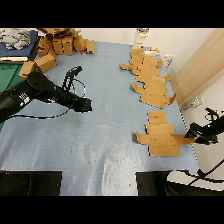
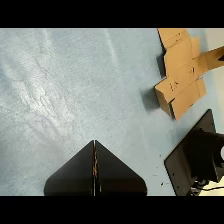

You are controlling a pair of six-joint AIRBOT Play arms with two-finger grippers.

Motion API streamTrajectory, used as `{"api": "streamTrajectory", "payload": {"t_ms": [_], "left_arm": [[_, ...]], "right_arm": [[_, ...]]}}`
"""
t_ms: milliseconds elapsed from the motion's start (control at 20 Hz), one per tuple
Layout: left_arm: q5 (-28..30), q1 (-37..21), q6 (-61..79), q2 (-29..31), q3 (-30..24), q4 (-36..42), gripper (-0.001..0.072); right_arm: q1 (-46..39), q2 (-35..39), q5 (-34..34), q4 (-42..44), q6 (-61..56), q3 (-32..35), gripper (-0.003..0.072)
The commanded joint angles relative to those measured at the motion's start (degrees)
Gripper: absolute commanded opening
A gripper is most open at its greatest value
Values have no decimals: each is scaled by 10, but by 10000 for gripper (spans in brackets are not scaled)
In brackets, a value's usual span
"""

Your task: Fold the box.

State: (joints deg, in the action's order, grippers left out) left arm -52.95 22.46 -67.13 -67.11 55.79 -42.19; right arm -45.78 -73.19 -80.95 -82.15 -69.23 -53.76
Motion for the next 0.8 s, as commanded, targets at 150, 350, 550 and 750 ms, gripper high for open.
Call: {"api": "streamTrajectory", "payload": {"t_ms": [150, 350, 550, 750], "left_arm": [[-3, 0, -4, 0, 0, 3, 13], [-19, 0, -4, 0, 0, 6, 13], [-24, 0, -4, 0, -7, 6, 13], [-56, -13, 18, 0, -45, 7, 13]], "right_arm": [[16, 1, -19, 151, 93, 64, 6], [82, 46, -70, 230, 103, 68, 5], [183, 105, -29, 294, 102, 114, 4], [284, 145, 95, 334, 108, 189, 3]]}}
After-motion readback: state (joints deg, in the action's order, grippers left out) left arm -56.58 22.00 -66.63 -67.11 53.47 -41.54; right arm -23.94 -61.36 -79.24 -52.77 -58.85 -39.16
